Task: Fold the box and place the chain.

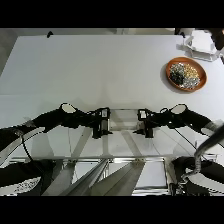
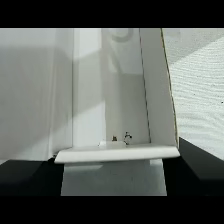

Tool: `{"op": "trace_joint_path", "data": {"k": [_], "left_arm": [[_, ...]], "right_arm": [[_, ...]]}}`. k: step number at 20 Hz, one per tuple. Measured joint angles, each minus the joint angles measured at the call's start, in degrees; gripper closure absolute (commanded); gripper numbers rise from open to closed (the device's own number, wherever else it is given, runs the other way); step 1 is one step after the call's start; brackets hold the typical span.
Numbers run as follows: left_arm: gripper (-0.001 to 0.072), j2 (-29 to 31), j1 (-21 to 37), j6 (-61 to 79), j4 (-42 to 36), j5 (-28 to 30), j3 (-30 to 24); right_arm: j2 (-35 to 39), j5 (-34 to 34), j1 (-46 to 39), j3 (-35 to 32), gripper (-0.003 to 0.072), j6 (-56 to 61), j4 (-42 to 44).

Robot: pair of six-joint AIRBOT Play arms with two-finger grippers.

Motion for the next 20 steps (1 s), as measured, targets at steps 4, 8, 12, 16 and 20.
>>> {"op": "trace_joint_path", "data": {"k": [4, 8, 12, 16, 20], "left_arm": [[0.0577, 0.0, 0.0, 0.0, 0.0, 0.0, 0.0], [0.0577, 0.0, 0.0, 0.0, 0.0, 0.1, 0.0], [0.0577, 0.0, 0.0, 0.0, 0.0, 0.0, 0.0], [0.0577, 0.0, 0.0, 0.0, 0.0, 0.0, 0.0], [0.0577, 0.0, 0.0, -0.1, 0.0, 0.0, 0.0]], "right_arm": [[0.0, 0.0, 0.0, 0.0, 0.0284, 0.0, 0.0], [0.0, 0.2, 0.0, 0.0, 0.0149, 1.2, -0.2], [0.5, 0.3, 0.0, 0.0, 0.0017, 3.7, -0.2], [2.5, -0.7, 0.0, -0.1, -0.0017, 6.6, -1.3], [5.4, -1.4, 0.0, -0.1, -0.0015, 12.7, -5.9]]}}
